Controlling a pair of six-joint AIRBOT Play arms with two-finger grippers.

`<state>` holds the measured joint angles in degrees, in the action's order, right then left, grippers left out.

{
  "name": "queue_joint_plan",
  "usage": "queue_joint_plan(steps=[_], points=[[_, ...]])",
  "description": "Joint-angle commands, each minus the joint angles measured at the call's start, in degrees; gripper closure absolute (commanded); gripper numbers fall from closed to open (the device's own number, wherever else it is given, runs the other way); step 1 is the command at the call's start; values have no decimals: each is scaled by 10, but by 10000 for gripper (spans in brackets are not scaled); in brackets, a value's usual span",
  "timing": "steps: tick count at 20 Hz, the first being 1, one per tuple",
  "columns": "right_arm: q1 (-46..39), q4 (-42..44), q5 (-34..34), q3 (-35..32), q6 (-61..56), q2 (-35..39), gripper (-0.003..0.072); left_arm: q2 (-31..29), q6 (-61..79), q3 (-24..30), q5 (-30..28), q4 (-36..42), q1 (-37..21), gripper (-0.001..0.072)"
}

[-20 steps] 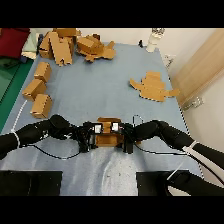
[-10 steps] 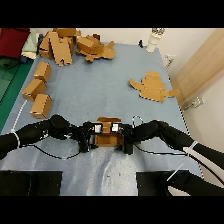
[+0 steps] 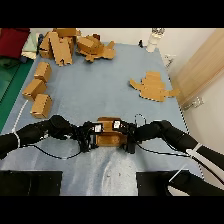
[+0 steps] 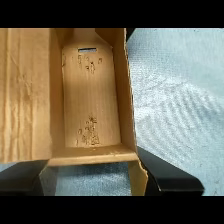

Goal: Fold the box.

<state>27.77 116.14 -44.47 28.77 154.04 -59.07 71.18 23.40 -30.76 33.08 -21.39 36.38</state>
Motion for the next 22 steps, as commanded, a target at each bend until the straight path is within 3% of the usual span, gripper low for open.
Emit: queue_joint_plan(steps=[1,6,10,12,13,14,15,20,22], points=[[0,-62,2,1,-72,26,-34,0,-1,0,3,0,0,307],[1,-85,-44,4,-144,35,-34,0,-1,0,3,0,0,307],[1,-188,-170,45,-304,84,-34,0,-1,0,3,0,0,307],[0,-254,-246,77,-440,118,-34,0,-1,0,3,0,0,307],[0,-287,-269,89,-535,136,138,0,-1,0,3,0,0,307],[1,-301,-277,94,-602,151,586,0,-1,0,3,0,0,307],[1,-286,-261,94,-651,166,683,0,-1,0,4,0,0,307],[0,7,-66,92,-669,138,686,0,-1,0,4,0,0,307],[0,91,-28,92,-644,96,688,0,-1,0,4,0,0,307]])
